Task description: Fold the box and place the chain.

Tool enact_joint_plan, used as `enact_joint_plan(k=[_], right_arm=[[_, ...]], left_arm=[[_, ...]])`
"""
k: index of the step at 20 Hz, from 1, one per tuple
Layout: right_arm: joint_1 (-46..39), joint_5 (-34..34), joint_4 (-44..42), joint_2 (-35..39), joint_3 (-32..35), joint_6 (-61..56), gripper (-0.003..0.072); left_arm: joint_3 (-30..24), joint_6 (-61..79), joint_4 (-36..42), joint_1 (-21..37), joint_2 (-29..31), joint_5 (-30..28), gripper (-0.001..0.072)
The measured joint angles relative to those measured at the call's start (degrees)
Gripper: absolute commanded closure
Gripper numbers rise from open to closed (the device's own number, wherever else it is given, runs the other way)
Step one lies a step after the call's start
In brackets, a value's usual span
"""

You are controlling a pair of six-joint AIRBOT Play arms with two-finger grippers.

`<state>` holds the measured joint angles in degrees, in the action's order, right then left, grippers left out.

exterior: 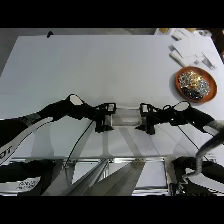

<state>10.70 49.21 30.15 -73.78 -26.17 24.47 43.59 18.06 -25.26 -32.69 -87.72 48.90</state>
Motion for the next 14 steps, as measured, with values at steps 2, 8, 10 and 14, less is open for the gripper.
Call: enact_joint_plan(k=[2, 8, 10, 14], right_arm=[[0.0, 0.0, -0.02, 0.0, 0.0, 0.0, 0.0426], [-0.02, 0.02, -0.04, 0.0, 0.0, -0.07, 0.0426], [-0.02, 0.0, -0.04, 0.0, 0.0, -0.07, 0.0426], [0.0, 0.0, -0.02, 0.0, 0.0, -0.07, 0.0426]], left_arm=[[0.0, 0.0, 0.35, -0.17, -0.02, -0.46, 0.0159], [0.02, -0.2, -0.2, -0.26, -0.02, -0.87, 0.0559], [0.02, -0.24, -1.05, -0.22, 0.0, -0.94, 0.0559], [0.02, -0.26, -1.9, -0.22, 0.0, -1.05, 0.0559]])
